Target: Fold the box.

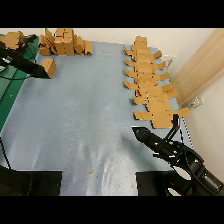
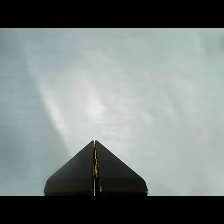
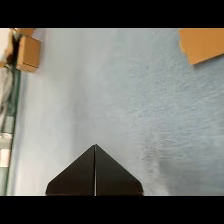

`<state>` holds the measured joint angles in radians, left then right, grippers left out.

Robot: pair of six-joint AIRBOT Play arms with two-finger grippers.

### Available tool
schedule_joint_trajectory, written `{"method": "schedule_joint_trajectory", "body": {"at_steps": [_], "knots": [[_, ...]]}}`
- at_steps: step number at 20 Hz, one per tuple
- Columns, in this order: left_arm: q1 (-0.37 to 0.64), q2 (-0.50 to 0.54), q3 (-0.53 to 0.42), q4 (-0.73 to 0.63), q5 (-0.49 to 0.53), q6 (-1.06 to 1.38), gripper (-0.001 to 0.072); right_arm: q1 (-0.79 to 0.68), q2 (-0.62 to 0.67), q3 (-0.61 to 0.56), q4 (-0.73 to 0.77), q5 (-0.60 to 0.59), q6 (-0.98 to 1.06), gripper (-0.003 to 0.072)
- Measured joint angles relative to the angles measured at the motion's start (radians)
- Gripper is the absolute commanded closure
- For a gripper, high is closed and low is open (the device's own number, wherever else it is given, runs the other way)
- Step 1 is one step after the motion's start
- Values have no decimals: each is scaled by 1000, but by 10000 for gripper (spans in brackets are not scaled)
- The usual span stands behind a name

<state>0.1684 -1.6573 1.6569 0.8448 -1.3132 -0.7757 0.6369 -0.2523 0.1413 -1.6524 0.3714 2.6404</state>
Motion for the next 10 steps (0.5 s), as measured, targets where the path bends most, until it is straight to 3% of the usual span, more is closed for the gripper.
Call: {"method": "schedule_joint_trajectory", "body": {"at_steps": [3, 7, 10], "knots": [[-121, 112, -175, -32, -8, -34, 706, 0, -128, 119, 23, 85, -191, 682], [-310, 279, -418, -69, 98, -84, 704, 0, -366, 305, 87, 138, -466, 682], [-447, 345, -530, -98, 191, -110, 704, 0, -529, 411, 121, 151, -595, 681]]}}
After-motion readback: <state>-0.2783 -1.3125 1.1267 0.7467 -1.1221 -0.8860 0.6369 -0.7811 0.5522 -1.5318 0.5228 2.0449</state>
